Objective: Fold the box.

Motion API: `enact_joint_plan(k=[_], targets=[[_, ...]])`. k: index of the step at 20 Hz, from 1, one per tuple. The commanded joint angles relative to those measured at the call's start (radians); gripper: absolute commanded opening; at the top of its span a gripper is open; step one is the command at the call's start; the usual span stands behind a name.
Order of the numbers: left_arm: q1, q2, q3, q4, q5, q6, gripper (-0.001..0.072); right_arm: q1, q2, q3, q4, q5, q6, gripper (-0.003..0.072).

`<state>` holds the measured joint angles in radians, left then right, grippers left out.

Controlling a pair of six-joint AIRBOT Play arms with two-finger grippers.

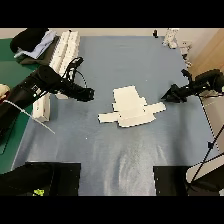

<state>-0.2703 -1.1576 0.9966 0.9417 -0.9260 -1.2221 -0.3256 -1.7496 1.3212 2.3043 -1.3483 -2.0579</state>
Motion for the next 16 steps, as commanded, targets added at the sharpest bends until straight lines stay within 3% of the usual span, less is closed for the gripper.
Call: enact_joint_plan(k=[1, 7, 15, 16], targets=[[0.000, -0.001, 0.000, 0.000, -0.001, 0.000, 0.0013, 0.013, -0.011, -0.003, -0.004, -0.038, 0.000, 0.0301], [0.000, -0.001, 0.000, 0.000, -0.008, 0.000, 0.0013, 0.020, -0.014, -0.047, -0.003, -0.044, -0.002, 0.0298], [0.000, -0.001, 0.000, 0.000, -0.028, 0.001, 0.0013, 0.058, -0.013, -0.049, 0.021, -0.165, -0.004, 0.0278], [0.000, -0.001, 0.000, 0.001, -0.028, 0.001, 0.0013, 0.060, -0.013, -0.051, 0.020, -0.180, -0.004, 0.0249]])
